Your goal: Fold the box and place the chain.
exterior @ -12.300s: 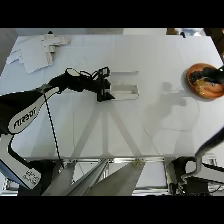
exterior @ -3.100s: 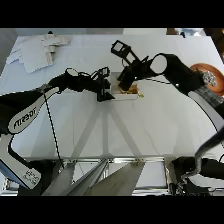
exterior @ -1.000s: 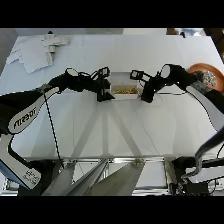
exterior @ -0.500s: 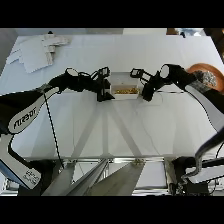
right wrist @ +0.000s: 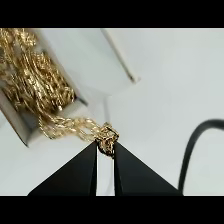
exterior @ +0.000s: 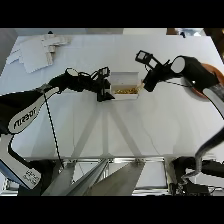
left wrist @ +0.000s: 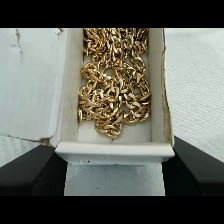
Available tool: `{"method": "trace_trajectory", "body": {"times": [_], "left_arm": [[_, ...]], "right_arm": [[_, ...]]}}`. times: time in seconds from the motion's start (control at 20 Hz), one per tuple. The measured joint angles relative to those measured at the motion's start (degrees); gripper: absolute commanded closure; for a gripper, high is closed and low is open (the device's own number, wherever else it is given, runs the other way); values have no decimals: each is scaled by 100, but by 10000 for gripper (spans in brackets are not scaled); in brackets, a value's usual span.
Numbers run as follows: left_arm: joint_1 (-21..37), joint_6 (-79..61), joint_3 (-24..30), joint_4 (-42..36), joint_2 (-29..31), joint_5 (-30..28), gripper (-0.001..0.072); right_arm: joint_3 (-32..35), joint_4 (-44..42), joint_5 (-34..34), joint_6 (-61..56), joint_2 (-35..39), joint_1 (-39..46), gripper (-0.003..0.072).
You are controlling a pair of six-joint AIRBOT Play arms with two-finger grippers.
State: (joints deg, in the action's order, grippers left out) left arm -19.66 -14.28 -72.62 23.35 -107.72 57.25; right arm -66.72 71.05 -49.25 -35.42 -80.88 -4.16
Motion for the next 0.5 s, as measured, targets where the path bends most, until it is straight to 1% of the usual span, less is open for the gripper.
{"method": "trace_trajectory", "body": {"times": [0.3, 0.35, 0.4, 0.45, 0.5], "left_arm": [[0, 2, 0, 0, 0, 0, 432], [0, 0, 0, 0, 0, 0, 432], [0, 0, 0, 0, 0, 0, 432], [0, 2, 0, 0, 0, 0, 432], [0, 0, 0, 0, 0, 0, 432]], "right_arm": [[0, -553, 57, -44, 313, -389, 674], [0, -584, 76, -48, 326, -446, 658], [0, -603, 96, -59, 332, -483, 521], [0, -619, 101, -61, 339, -503, 344], [0, -625, 111, -61, 343, -520, 305]]}}
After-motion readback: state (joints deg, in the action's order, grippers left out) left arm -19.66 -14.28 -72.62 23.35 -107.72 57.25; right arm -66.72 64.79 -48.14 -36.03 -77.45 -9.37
